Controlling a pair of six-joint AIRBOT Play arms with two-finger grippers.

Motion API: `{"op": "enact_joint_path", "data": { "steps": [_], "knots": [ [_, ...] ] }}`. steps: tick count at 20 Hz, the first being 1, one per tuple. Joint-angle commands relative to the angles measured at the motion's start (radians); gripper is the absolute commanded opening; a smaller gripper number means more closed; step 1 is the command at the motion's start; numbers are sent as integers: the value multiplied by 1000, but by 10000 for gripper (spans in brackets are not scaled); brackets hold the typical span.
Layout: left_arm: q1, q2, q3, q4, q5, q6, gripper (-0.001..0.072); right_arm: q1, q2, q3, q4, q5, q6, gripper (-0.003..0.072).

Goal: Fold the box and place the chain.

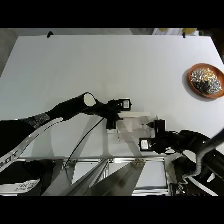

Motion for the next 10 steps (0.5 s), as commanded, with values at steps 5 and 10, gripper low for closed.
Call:
{"op": "enact_joint_path", "data": {
  "steps": [5, 10],
  "knots": [
    [0, 1, -1, 0, 0, 0, 9, -184, -6, 50, 117, -1, -13, 685],
    [0, 1, -1, 0, 0, 0, 9, -308, -22, 49, 329, 2, -202, 687]
  ]
}}
